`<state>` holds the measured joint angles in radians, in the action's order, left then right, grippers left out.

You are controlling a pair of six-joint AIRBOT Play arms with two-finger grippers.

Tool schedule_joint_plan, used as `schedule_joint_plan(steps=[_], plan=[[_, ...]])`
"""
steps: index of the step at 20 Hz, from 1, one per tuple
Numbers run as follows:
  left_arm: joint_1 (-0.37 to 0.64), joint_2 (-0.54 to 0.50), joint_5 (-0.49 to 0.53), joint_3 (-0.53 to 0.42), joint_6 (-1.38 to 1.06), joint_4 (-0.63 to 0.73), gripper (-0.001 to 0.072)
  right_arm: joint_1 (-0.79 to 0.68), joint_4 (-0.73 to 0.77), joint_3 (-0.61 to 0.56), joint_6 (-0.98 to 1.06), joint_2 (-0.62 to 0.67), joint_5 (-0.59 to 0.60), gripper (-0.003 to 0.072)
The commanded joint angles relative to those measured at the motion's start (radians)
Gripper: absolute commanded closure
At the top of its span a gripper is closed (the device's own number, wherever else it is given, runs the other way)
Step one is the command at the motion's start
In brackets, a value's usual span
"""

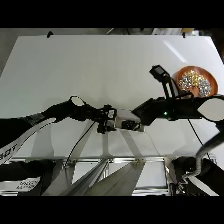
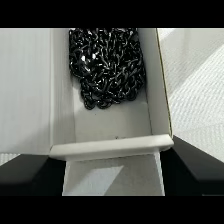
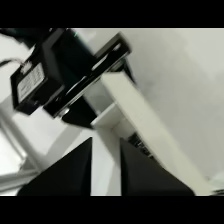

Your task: Fold the box and place the chain.

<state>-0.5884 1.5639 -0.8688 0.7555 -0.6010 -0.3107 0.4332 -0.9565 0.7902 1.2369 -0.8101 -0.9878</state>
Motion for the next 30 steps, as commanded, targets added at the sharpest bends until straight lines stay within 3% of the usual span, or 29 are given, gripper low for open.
schedule_joint_plan(steps=[1, 2, 6, 9, 11, 12, 19, 25, 26, 28, 30], plan=[[0.001, -0.001, 0.0, 0.001, 0.0, 0.0, 0.054, -0.094, -0.111, 0.076, -0.007, -0.008, 0.011, 0.0609], [0.001, -0.001, 0.0, 0.001, 0.0, 0.0, 0.054, -0.142, -0.169, 0.08, -0.006, -0.008, 0.021, 0.0673], [0.001, -0.001, 0.0, 0.001, 0.0, 0.0, 0.054, -0.313, -0.426, 0.078, 0.101, -0.097, 0.004, 0.0674], [0.001, -0.001, 0.0, 0.001, 0.0, 0.0, 0.054, -0.399, -0.488, 0.069, 0.127, -0.215, 0.002, 0.0649], [0.001, -0.001, 0.0, 0.001, 0.0, 0.0, 0.054, -0.417, -0.488, 0.054, 0.127, -0.287, 0.003, 0.0357], [0.001, -0.001, 0.0, 0.001, 0.0, 0.0, 0.054, -0.417, -0.487, 0.048, 0.128, -0.319, 0.005, 0.0343], [0.001, -0.001, 0.0, 0.001, 0.0, 0.0, 0.054, -0.413, -0.487, 0.042, 0.128, -0.489, 0.013, 0.0344], [0.001, -0.001, 0.0, 0.001, 0.0, 0.0, 0.054, -0.414, -0.487, 0.042, 0.129, -0.537, 0.055, 0.0351], [0.001, -0.001, 0.0, 0.001, 0.0, 0.0, 0.054, -0.414, -0.487, 0.042, 0.129, -0.548, 0.054, 0.0399], [0.001, -0.001, 0.0, 0.001, 0.0, 0.0, 0.054, -0.414, -0.487, 0.042, 0.129, -0.564, 0.053, 0.0415], [0.001, -0.001, 0.0, 0.001, 0.0, 0.0, 0.054, -0.414, -0.487, 0.042, 0.128, -0.565, 0.053, 0.0517]])
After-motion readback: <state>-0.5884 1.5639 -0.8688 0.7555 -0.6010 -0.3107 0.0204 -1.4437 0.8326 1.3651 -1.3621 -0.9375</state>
